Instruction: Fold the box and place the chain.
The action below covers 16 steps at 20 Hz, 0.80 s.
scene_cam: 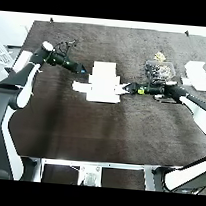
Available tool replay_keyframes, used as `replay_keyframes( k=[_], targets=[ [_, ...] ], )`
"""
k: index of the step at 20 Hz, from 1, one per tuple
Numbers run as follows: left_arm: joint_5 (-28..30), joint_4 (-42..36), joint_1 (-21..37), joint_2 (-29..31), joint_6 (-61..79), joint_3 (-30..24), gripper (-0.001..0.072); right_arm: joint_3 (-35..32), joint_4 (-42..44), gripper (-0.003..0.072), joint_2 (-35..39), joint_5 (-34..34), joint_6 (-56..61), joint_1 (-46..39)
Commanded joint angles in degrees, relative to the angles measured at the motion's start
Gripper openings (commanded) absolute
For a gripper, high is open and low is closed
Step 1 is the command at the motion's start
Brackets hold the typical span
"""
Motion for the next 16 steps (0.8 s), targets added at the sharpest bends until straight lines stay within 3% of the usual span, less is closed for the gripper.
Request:
replay_keyframes(
  k=[1,16],
  targets=[
    [1.46,-0.85,-1.55,-1.6,0.59,0.55,0.0417,0.07,0.02,0.0011,-0.04,0.02,-0.81,0.02],
    [3.15,-8.39,-2.43,-5.09,4.07,0.66,0.0416,0.07,0.02,0.0011,-0.04,0.0,-1.38,0.02]
  ],
)
